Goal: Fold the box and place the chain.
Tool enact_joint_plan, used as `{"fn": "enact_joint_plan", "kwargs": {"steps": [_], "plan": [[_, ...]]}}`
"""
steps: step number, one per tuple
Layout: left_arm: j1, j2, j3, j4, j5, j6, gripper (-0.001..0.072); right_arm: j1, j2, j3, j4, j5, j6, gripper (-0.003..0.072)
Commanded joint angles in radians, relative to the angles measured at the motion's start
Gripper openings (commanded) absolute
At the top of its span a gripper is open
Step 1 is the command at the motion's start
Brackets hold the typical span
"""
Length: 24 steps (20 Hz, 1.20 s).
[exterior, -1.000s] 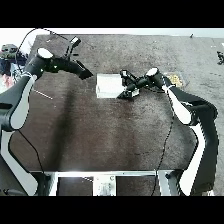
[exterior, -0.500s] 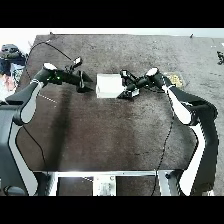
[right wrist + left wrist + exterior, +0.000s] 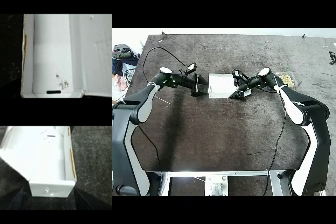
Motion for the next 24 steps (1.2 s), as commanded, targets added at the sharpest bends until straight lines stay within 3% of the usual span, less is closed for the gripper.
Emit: {"fn": "enact_joint_plan", "kwargs": {"steps": [1,24], "plan": [[-0.005,-0.018,0.000,-0.012,-0.003,0.059,0.0720,0.000,0.000,0.001,0.000,0.000,-0.001,0.0411],[-0.072,-0.060,0.000,-0.019,0.082,0.105,0.0715,0.000,0.000,0.001,0.000,0.000,-0.001,0.0411]]}}
